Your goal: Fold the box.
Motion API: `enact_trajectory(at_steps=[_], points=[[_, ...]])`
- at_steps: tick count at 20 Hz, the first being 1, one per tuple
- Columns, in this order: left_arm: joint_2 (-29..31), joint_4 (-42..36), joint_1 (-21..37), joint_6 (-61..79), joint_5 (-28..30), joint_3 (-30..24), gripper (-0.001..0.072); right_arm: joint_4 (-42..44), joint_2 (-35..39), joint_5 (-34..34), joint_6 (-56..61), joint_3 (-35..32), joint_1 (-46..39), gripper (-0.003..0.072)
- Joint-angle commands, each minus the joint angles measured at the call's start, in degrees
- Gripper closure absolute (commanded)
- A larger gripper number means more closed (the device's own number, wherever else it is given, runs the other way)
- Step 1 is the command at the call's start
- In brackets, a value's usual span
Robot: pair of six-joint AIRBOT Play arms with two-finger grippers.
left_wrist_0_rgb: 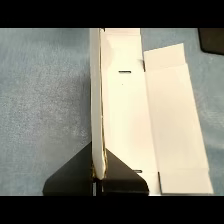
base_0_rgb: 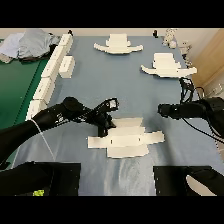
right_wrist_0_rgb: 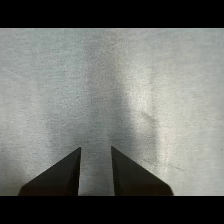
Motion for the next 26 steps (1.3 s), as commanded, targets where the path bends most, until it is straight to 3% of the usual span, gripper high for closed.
enact_trajectory(at_steps=[1,7,11,15,19,26], points=[[-0.1,0.1,-0.5,0.6,1.0,-0.7,0.0694,0.7,-0.4,0.2,0.0,0.0,0.0,0.0383],[0.2,0.3,-0.5,1.7,-0.4,-0.7,0.0695,1.2,-0.4,0.2,0.0,0.0,0.0,0.0383],[6.9,-4.5,-0.6,13.1,9.1,-0.8,0.0697,1.4,-0.4,0.2,0.0,0.0,0.0,0.0383],[11.7,-6.8,-2.5,15.6,10.1,-5.6,0.0698,1.7,-0.4,0.2,0.0,0.0,0.1,0.0383],[11.0,-7.0,-5.5,17.1,14.4,-10.9,0.0695,2.1,-0.4,0.2,0.0,0.0,0.1,0.0383],[8.2,-7.1,-5.5,17.1,14.2,-11.0,0.0694,3.3,-0.4,0.4,0.1,0.0,0.1,0.0383]])
